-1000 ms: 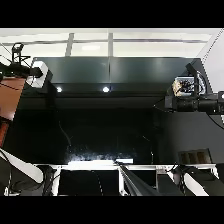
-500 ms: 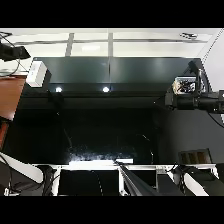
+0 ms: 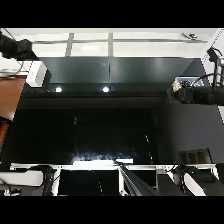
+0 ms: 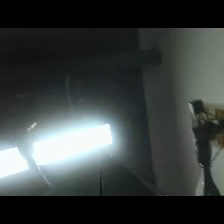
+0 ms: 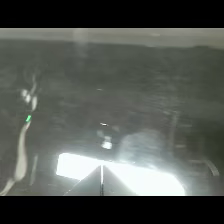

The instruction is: Fold the box and place the chain.

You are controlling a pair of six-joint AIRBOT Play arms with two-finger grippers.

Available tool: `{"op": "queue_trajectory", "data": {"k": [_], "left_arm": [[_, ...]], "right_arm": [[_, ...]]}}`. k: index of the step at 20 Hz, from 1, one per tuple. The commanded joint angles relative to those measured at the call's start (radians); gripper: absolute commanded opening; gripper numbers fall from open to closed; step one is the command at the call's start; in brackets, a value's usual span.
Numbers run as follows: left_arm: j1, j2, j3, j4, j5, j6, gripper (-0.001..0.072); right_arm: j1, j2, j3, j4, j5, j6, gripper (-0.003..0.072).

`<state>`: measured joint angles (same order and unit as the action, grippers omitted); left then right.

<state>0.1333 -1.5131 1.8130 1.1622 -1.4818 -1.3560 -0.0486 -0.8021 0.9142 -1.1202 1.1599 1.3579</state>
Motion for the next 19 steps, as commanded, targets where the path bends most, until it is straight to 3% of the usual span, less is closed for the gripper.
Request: {"op": "queue_trajectory", "data": {"k": [1,3,5,8,10,19], "left_arm": [[-0.15,0.3,-0.392,0.008,0.315,0.014,0.0028],[-0.2,0.507,-0.714,0.008,0.498,0.014,0.0028],[-0.224,0.676,-0.986,-0.009,0.616,0.013,0.0028],[-0.227,0.83,-1.215,-0.043,0.636,0.013,0.0028],[-0.227,0.859,-1.257,-0.047,0.635,0.013,0.0029],[-0.227,0.858,-1.257,-0.048,0.667,0.013,0.0029]], "right_arm": [[0.0,0.14,-0.134,-0.099,-0.108,0.064,0.0018],[0.0,0.199,-0.252,-0.111,-0.194,0.071,0.0019],[0.0,0.203,-0.32,-0.092,-0.259,0.073,0.0018],[0.0,0.203,-0.325,-0.023,-0.263,0.086,0.0017],[0.0,0.203,-0.325,-0.021,-0.263,0.086,0.0018],[0.0,0.203,-0.325,-0.021,-0.264,0.086,0.0018]]}}
